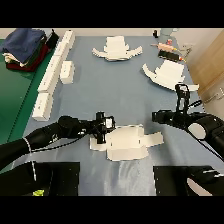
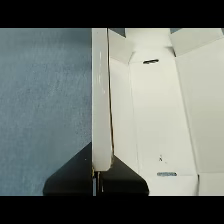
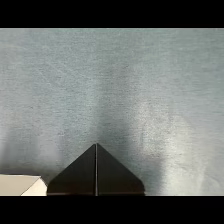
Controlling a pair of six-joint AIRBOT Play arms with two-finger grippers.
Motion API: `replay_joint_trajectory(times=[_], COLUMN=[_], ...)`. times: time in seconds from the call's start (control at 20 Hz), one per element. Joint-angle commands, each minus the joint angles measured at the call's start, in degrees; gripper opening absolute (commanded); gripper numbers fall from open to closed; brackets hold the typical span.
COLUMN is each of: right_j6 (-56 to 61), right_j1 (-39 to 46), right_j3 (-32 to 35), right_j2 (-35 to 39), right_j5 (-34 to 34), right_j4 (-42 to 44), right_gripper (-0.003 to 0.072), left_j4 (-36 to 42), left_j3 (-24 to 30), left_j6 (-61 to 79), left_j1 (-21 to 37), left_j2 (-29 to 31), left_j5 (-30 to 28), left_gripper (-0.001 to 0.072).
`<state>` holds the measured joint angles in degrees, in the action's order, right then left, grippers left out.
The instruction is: Fold the box.
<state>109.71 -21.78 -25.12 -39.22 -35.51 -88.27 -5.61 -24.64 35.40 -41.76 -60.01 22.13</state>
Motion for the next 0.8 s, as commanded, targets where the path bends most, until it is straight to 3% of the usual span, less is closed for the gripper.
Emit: replay_joint_trajectory(times=[0.0,0.25,0.45,0.75], right_j6=[0.0,0.0,0.0,0.0], right_j1=[0.0,0.0,0.0,0.0], right_j3=[0.0,0.0,0.0,0.0], right_j2=[0.0,0.0,0.0,0.0], right_j5=[0.0,0.0,0.5,3.0], right_j4=[0.0,0.0,0.0,0.0], right_gripper=[0.0003,0.0003,0.0004,0.0004], left_j4=[0.3,0.3,-0.9,-3.8], left_j3=[0.2,0.7,-1.7,-8.5], left_j6=[0.2,0.0,0.0,-0.2], left_j1=[-2.4,-6.1,-4.5,4.0], left_j2=[0.0,0.1,0.1,0.1], left_j5=[-1.5,-6.0,-6.9,1.4], left_gripper=[0.0013,0.0014,0.0015,0.0014])
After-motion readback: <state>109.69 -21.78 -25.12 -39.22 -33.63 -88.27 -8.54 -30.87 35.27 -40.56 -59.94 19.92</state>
